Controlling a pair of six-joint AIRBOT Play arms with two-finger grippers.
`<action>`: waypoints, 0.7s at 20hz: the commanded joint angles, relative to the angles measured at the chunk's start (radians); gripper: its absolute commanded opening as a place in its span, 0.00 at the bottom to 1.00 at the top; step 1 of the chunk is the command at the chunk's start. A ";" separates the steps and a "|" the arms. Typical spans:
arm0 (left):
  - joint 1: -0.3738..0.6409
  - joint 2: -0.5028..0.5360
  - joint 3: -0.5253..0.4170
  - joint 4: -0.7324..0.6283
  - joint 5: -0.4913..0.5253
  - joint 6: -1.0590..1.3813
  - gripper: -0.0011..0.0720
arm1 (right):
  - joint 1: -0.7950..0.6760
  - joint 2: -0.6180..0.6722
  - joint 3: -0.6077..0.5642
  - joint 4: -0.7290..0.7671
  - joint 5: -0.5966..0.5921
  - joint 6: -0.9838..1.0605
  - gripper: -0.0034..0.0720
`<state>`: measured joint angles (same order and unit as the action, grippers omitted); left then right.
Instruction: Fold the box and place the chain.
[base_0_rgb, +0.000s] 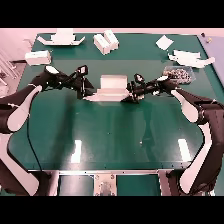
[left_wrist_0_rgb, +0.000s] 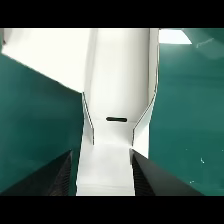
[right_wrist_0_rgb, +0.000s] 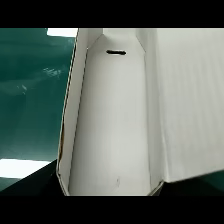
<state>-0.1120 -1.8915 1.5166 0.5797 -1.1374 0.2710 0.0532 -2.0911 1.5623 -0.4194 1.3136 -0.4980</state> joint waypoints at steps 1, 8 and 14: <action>-0.003 -0.013 -0.002 -0.008 -0.033 0.027 0.62 | 0.000 0.000 0.000 0.000 0.000 0.000 0.74; -0.003 -0.020 -0.027 -0.021 -0.034 0.027 0.62 | 0.000 0.000 0.000 0.000 0.000 0.000 0.74; -0.004 -0.045 -0.026 -0.111 -0.007 0.083 0.62 | 0.000 0.000 0.000 0.000 0.000 0.000 0.74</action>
